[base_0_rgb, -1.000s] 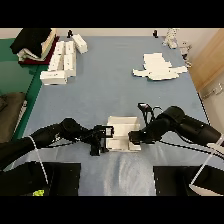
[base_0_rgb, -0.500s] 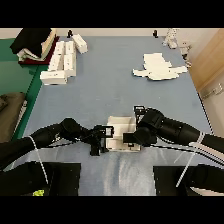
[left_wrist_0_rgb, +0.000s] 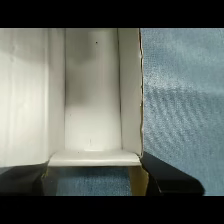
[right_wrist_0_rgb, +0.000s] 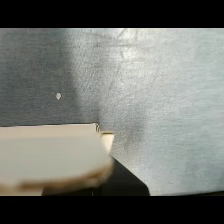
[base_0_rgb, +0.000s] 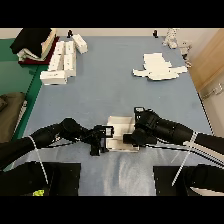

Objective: Fold the box.

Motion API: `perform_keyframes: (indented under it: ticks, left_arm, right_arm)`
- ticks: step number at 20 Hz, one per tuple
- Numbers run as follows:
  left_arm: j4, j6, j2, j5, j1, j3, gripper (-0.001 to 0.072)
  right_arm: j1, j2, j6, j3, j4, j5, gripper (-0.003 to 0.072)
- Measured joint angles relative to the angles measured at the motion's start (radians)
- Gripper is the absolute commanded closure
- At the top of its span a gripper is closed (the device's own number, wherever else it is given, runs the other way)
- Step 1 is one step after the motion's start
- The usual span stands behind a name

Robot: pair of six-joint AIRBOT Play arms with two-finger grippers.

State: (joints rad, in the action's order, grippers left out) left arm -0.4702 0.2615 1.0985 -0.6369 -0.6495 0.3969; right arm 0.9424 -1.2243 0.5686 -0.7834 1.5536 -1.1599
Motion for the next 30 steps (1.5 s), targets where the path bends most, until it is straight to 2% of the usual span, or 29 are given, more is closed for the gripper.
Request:
perform_keyframes:
  ticks: [2,3,4,5,15,21,22,24,25,26,28,30]
  left_arm:
    - [0.0,0.0,0.0,0.0,0.0,0.0,0.0239]
    - [0.0,0.0,0.0,0.0,0.0,0.0,0.0239]
    - [0.0,0.0,0.0,0.0,0.0,0.0,0.0239]
    - [0.0,0.0,0.0,0.0,0.0,0.0,0.0239]
    - [0.0,0.0,0.0,0.0,0.0,0.0,0.0239]
    - [0.0,0.0,0.0,0.0,0.0,0.0,0.0239]
    - [0.0,0.0,0.0,0.0,0.0,0.0,0.0239]
    - [0.0,0.0,0.0,0.0,0.0,0.0,0.0238]
    - [0.0,0.0,0.0,0.0,0.0,0.0,0.0239]
    - [0.0,0.0,0.0,0.0,0.0,0.0,0.0239]
    - [0.0,0.0,0.0,0.0,0.0,0.0,0.0239]
    - [0.0,0.0,0.0,0.0,0.0,0.0,0.0239]
  right_arm:
    - [0.0,-0.001,-0.001,0.0,-0.003,0.0,0.0686]
    - [0.0,-0.001,-0.002,0.0,-0.003,0.0,0.0623]
    - [0.0,-0.002,-0.003,-0.001,-0.004,-0.001,0.0401]
    - [0.0,-0.003,-0.003,-0.004,-0.005,0.0,0.0336]
    - [0.001,0.003,0.009,-0.041,-0.019,-0.073,0.0336]
    - [-0.02,0.093,0.05,-0.114,-0.023,-0.126,0.0337]
    - [-0.034,0.115,0.068,-0.13,-0.031,-0.15,0.0358]
    - [-0.083,0.153,0.112,-0.148,-0.06,-0.195,0.0545]
    - [-0.119,0.164,0.139,-0.152,-0.078,-0.211,0.0551]
    - [-0.169,0.169,0.177,-0.155,-0.09,-0.225,0.0654]
    - [-0.285,0.161,0.273,-0.158,-0.084,-0.224,0.0681]
    - [-0.42,0.121,0.398,-0.161,-0.013,-0.182,0.0686]
